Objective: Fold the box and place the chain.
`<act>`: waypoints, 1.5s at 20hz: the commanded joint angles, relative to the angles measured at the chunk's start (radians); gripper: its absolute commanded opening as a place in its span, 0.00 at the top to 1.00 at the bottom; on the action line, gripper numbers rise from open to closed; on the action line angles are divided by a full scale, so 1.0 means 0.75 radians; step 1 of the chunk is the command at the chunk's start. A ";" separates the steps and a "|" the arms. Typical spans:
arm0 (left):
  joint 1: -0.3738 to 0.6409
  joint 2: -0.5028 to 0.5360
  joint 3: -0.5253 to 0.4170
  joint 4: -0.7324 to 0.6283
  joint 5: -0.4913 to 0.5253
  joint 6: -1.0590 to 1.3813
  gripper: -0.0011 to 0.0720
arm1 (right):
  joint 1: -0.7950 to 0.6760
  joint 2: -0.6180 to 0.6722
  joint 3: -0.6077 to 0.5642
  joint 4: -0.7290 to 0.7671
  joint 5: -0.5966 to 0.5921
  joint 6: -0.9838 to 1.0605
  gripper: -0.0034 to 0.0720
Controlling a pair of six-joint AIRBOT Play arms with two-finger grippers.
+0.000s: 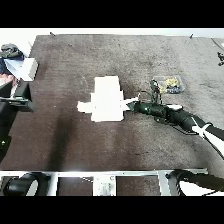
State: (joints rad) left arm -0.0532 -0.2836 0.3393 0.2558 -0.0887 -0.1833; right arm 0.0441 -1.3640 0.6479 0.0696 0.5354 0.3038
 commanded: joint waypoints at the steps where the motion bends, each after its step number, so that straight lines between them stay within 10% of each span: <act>1: 0.000 -0.026 0.017 -0.004 -0.156 0.002 0.33 | 0.037 -0.029 0.018 0.119 -0.074 -0.096 0.97; 12: 0.000 -1.212 0.756 0.005 -0.997 -0.043 0.31 | 0.036 -0.102 0.018 0.367 0.017 -0.395 0.97; 15: -0.001 -1.487 0.995 0.037 -1.193 -0.144 0.14 | 0.036 -0.102 0.018 0.367 0.018 -0.407 0.97; 30: -0.038 -2.232 1.817 0.379 -1.538 -0.583 0.15 | 0.031 -0.102 0.018 0.367 -0.053 -0.452 0.97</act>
State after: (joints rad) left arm -0.0757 -1.8847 1.6299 0.5243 -1.2026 -0.5941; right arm 0.0689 -1.4399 0.6609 0.3443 0.5182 -0.0319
